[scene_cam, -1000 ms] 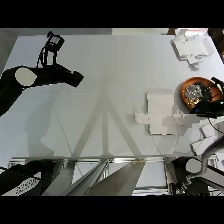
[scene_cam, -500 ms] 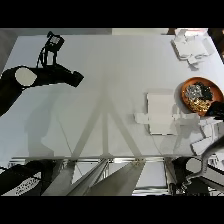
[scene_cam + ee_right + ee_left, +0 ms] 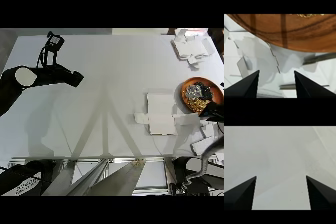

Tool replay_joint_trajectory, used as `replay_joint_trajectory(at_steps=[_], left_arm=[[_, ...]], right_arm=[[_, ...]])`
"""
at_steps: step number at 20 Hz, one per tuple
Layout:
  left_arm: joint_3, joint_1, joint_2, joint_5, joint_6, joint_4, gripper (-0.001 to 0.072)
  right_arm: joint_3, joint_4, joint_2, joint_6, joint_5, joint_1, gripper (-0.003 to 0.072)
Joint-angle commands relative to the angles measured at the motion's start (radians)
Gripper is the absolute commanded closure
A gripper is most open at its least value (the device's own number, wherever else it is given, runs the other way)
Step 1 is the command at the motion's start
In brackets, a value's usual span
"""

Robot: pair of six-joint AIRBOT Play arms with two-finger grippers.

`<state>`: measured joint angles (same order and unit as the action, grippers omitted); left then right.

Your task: Fold the box and place the chain.

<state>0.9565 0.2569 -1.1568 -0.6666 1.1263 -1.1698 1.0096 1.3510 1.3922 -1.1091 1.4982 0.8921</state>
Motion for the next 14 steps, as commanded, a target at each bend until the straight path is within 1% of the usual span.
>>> replay_joint_trajectory(at_steps=[1, 2, 5, 6, 10, 11, 12, 13, 14], left_arm=[[0.001, 0.0, 0.001, 0.0, 0.0, 0.002, 0.0015], [0.001, 0.0, 0.001, 0.0, 0.0, 0.003, 0.0015], [0.001, 0.0, 0.001, 0.0, 0.0, 0.003, 0.0015], [0.001, 0.0, 0.001, 0.0, 0.0, 0.003, 0.0015], [0.001, 0.0, 0.001, 0.0, 0.0, 0.003, 0.0015], [0.001, 0.0, 0.001, 0.0, 0.0, 0.003, 0.0015], [0.001, 0.0, 0.001, 0.0, 0.0, 0.003, 0.0015], [0.001, 0.0, 0.001, 0.0, 0.0, 0.003, 0.0015], [0.001, 0.0, 0.001, 0.0, 0.0, 0.003, 0.0015]], right_arm=[[0.001, -0.061, 0.031, 0.041, -0.008, 0.0, 0.0238], [0.001, -0.064, 0.033, 0.046, -0.01, 0.0, 0.0252], [0.001, -0.076, 0.043, 0.072, -0.01, 0.0, 0.0257], [0.001, -0.077, 0.049, 0.072, -0.007, 0.0, 0.0289], [0.0, -0.072, 0.079, 0.072, 0.022, 0.0, 0.029], [0.0, -0.072, 0.086, 0.078, 0.032, 0.0, 0.0302], [0.0, -0.072, 0.09, 0.094, 0.041, 0.0, 0.0369], [-0.001, -0.073, 0.09, 0.105, 0.046, 0.0, 0.0398], [-0.001, -0.073, 0.09, 0.121, 0.052, 0.0, 0.0398]])
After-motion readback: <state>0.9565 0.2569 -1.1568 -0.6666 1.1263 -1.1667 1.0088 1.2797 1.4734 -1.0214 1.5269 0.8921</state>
